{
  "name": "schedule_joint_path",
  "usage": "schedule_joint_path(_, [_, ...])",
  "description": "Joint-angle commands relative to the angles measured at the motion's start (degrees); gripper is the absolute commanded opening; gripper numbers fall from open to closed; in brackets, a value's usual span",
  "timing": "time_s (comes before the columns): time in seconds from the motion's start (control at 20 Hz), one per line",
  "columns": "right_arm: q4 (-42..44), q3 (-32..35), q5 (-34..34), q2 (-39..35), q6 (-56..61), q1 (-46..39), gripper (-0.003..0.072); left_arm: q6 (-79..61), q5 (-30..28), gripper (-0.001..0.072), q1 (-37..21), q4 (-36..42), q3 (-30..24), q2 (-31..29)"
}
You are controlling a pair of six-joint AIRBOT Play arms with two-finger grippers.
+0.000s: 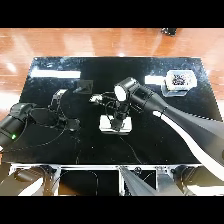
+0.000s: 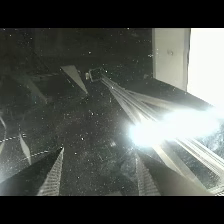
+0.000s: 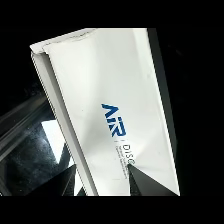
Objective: Fold the box and place the chain.
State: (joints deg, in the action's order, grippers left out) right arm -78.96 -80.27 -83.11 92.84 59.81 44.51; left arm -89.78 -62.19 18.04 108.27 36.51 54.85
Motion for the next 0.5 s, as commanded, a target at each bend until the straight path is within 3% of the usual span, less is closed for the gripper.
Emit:
schedule_joint_path(0.0, [0.98, 1.11, 1.29, 0.11, 0.42, 0.04, 0.0430, -0.02, 0.20, 0.0550, -0.04, 0.26, 0.00, -0.02])
schedule_joint_path(0.45, [2.25, 1.07, 1.16, -3.82, 2.93, -0.46, 0.0430, -0.02, -0.57, 0.0550, -0.04, 0.48, 0.33, -0.11])
